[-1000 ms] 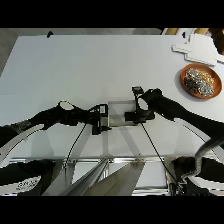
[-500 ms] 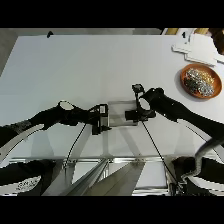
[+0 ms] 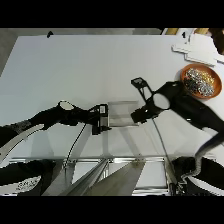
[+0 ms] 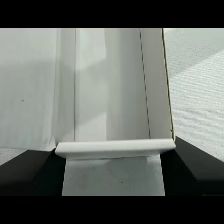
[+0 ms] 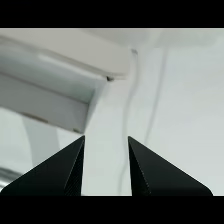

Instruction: Fold the box and place the chain.

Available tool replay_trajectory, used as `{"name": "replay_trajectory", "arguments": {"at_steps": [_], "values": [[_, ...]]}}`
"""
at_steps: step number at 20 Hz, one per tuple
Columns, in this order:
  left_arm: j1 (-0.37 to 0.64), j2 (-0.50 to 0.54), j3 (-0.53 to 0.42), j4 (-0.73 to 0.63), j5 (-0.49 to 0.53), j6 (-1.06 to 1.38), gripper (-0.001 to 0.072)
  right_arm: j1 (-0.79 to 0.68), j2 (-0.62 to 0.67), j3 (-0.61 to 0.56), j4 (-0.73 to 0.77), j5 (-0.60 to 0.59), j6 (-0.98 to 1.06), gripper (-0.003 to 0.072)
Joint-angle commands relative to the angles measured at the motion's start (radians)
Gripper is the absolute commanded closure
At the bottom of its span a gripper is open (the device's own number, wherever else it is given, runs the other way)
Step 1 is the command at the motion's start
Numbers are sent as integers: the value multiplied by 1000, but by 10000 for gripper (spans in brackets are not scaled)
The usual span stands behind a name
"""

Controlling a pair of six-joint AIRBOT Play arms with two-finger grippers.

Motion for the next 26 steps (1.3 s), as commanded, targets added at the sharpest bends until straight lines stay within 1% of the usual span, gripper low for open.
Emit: {"name": "replay_trajectory", "arguments": {"at_steps": [1, 3, 5, 7, 9, 12, 13, 15, 17, 19, 22, 26], "values": [[0, 0, 0, 0, 0, -1, 697, -94, 99, 124, -73, 75, -106, 400], [0, 0, 0, 0, 0, -1, 697, -256, 87, 235, -119, -8, -134, 399], [0, 0, 0, 0, 0, -1, 697, -445, 50, 336, -108, -108, -154, 399], [0, 0, 0, 0, 0, -1, 697, -607, -6, 402, -85, -166, -211, 399], [0, 0, 0, 0, 0, -1, 697, -730, -73, 412, -85, -203, -276, 399], [0, 0, 0, 0, 0, -1, 697, -856, -201, 412, -85, -201, -332, 400], [0, 0, 0, 0, 0, -1, 697, -881, -243, 412, -85, -193, -339, 404], [0, 0, 0, 0, 0, -1, 697, -909, -325, 412, -84, -173, -374, 468], [0, 0, 0, 0, 0, -1, 697, -911, -398, 412, -85, -176, -407, 468], [0, 0, 0, 0, 0, -1, 697, -911, -463, 412, -85, -203, -416, 467], [0, 0, 0, 0, 0, -1, 697, -911, -520, 412, -85, -204, -416, 467], [0, 0, 0, 0, 0, -1, 697, -911, -533, 412, -90, -204, -416, 469]]}}
